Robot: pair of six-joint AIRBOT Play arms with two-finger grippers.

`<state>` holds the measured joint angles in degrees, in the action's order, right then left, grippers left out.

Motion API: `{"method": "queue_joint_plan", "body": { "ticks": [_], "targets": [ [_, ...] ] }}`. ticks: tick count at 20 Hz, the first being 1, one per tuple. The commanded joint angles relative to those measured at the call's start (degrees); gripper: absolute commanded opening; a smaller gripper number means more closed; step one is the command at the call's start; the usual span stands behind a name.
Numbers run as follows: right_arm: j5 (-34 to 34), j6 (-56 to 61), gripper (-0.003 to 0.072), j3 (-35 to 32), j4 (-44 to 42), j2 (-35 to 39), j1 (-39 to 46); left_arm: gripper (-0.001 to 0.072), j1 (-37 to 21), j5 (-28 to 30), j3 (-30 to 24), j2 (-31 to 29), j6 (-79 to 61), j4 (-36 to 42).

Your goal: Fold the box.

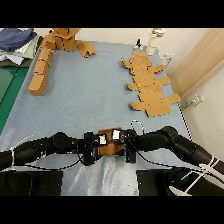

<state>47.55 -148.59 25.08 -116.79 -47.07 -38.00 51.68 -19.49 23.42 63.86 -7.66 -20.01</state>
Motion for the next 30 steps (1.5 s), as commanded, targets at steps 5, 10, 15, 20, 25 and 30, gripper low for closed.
{"method": "queue_joint_plan", "body": {
  "ticks": [5, 10, 15, 20, 25, 30],
  "targets": [
    [2.3, 0.8, 0.0173, 0.0, 0.8, 0.2, -0.2, 0.0529, 0.0, 0.0, 0.0, 0.0, 0.0, 0.1],
    [6.9, 15.8, 0.0004, 0.0, 10.3, 2.8, -0.2, 0.0529, 0.0, 0.0, 0.0, 0.0, 0.0, 0.1],
    [10.0, 20.7, 0.0005, 0.0, 17.3, 6.9, -0.2, 0.053, 0.0, 0.0, 0.0, 0.0, 0.0, 0.1],
    [12.8, 20.7, 0.0177, 0.0, 19.7, 8.2, -0.2, 0.0529, 0.0, 0.0, 0.0, 0.0, 0.0, 0.1],
    [5.9, 20.6, 0.0214, 0.0, 19.2, 8.0, -0.2, 0.0529, 0.0, 0.0, 0.0, 0.0, 0.0, 0.1],
    [4.0, 14.1, 0.036, 0.0, 8.4, 4.2, -0.2, 0.053, 0.0, 0.0, 0.0, 0.0, 0.0, 0.1]
  ]
}}
